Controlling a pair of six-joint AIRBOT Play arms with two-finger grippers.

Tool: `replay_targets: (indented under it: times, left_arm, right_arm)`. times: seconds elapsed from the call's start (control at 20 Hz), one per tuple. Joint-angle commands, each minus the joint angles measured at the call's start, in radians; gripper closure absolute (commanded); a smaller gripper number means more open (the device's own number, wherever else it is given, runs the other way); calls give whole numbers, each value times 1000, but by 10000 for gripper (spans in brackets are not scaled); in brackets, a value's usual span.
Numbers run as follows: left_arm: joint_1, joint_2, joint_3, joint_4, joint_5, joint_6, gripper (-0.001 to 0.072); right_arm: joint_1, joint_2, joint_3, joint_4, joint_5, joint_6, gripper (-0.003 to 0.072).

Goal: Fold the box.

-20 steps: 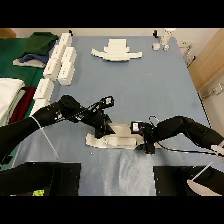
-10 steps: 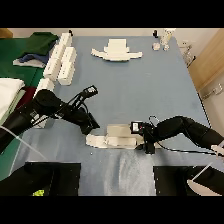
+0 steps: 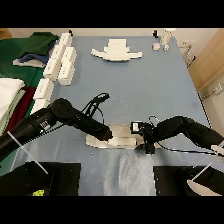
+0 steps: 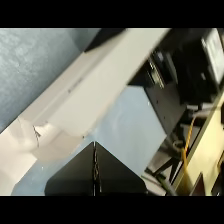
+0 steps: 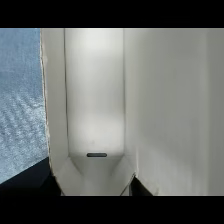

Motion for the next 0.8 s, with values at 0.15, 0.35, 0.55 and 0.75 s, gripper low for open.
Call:
replay_targets:
  times: [0.15, 0.35, 0.55, 0.75]
  left_arm:
    - [-44, -135, 10, 6, 279, -176, 698]
    - [-43, -169, 24, 29, 330, -235, 698]
    - [-31, -174, 27, 32, 353, -269, 698]
    - [-7, -195, 27, 27, 330, -309, 698]
  right_arm:
    - [0, -1, 0, 1, 0, 0, 179]
    - [0, -1, 0, 1, 0, 0, 179]
    - [0, -1, 0, 1, 0, 0, 178]
    - [0, -1, 0, 1, 0, 0, 178]
